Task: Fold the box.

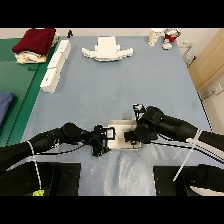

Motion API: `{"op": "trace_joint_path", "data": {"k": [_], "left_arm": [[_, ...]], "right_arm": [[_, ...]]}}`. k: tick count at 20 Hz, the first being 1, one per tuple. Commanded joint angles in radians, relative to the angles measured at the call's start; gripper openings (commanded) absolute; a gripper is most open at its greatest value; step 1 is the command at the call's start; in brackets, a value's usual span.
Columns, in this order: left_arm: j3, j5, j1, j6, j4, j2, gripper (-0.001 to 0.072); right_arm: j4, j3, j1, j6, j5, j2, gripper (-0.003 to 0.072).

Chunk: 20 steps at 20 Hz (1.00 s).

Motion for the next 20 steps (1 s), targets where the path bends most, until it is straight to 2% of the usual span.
{"op": "trace_joint_path", "data": {"k": [1,3,5,7,14,15,16,17,20], "left_arm": [[0.000,0.000,0.000,0.000,0.000,0.000,0.0368],[0.000,0.000,0.000,0.001,0.000,0.000,0.0369],[0.000,0.000,0.000,0.001,0.001,0.000,0.0368],[0.000,0.000,0.000,0.000,0.000,0.000,0.0369],[0.000,0.000,0.000,0.001,0.000,0.000,0.0368],[0.000,0.000,0.000,0.001,0.000,0.000,0.0369],[0.000,0.000,0.000,0.000,0.000,0.000,0.0368],[0.000,0.000,0.000,0.001,0.000,0.000,0.0368],[0.000,0.000,0.000,0.000,0.000,0.000,0.0368]], "right_arm": [[-0.026,0.008,0.018,0.054,-0.003,-0.027,0.0281],[-0.026,0.008,0.025,0.069,-0.004,-0.027,0.0279],[-0.026,0.008,0.031,0.072,-0.005,-0.027,0.0109],[-0.026,0.008,0.031,0.072,-0.005,-0.027,0.0010],[-0.026,0.008,0.031,0.072,-0.009,-0.026,0.0004],[-0.024,0.008,0.031,0.071,-0.009,-0.025,0.0042],[-0.020,0.008,0.031,0.071,-0.009,-0.024,0.0226],[-0.017,0.008,0.031,0.071,-0.010,-0.021,0.0362],[-0.014,0.008,0.031,0.068,-0.013,-0.012,0.0391]]}}
